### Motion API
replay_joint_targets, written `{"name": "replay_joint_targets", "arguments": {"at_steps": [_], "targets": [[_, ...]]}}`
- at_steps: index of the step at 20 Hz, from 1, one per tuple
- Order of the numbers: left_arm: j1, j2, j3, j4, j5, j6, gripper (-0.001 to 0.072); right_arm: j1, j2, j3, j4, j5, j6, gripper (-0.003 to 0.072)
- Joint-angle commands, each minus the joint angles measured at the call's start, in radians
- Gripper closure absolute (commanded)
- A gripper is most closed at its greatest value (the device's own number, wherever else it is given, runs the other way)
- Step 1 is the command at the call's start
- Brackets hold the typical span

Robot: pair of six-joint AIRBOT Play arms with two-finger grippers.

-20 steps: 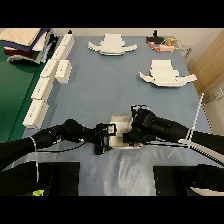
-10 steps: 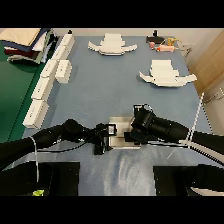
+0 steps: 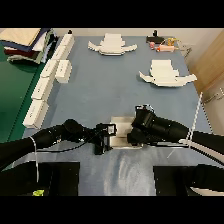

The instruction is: Fold the box.

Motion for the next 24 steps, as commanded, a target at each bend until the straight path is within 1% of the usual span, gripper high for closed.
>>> {"name": "replay_joint_targets", "arguments": {"at_steps": [1,3,4,6,8,9,13,14,15,16,17,22,24], "targets": [[0.0,-0.001,0.001,0.001,0.001,0.0,0.0182,0.0,0.0,0.001,0.002,-0.008,-0.003,0.0132],[0.0,-0.001,0.001,0.001,0.001,0.0,0.0182,0.0,0.0,0.001,0.002,-0.002,-0.003,0.0257],[0.0,-0.001,0.001,0.001,0.001,0.0,0.0182,0.0,0.0,0.001,0.002,0.003,-0.003,0.0304],[0.0,-0.001,0.001,0.001,0.001,0.0,0.0183,0.0,0.0,0.001,0.003,0.009,-0.003,0.0499],[0.0,-0.001,0.001,0.001,0.001,0.0,0.0183,0.0,0.0,0.001,0.006,0.009,-0.003,0.0635],[0.0,-0.001,0.001,0.001,0.001,0.0,0.0182,0.0,0.0,0.001,0.009,0.01,-0.004,0.0683],[0.0,-0.001,0.001,0.001,0.001,0.0,0.0182,0.0,0.0,0.001,0.018,0.02,-0.013,0.0679],[0.0,-0.001,0.001,0.001,0.001,0.0,0.0182,0.0,0.0,0.001,0.02,0.022,-0.013,0.0566],[0.0,-0.001,0.001,0.001,0.001,0.0,0.0183,0.0,0.0,0.001,0.021,0.023,-0.013,0.042],[0.0,-0.001,0.001,0.001,0.001,0.0,0.0182,0.0,0.0,0.001,0.021,0.023,-0.013,0.0337],[0.0,-0.001,0.001,0.001,0.001,0.0,0.0183,0.0,0.0,0.001,0.021,0.023,-0.013,0.0316],[0.0,-0.001,0.001,0.001,0.001,0.0,0.0182,0.0,0.003,0.006,0.047,0.023,-0.024,0.0315],[0.0,-0.001,0.001,0.001,0.001,0.0,0.0183,0.0,0.016,0.027,0.048,0.023,-0.034,0.0315]]}}
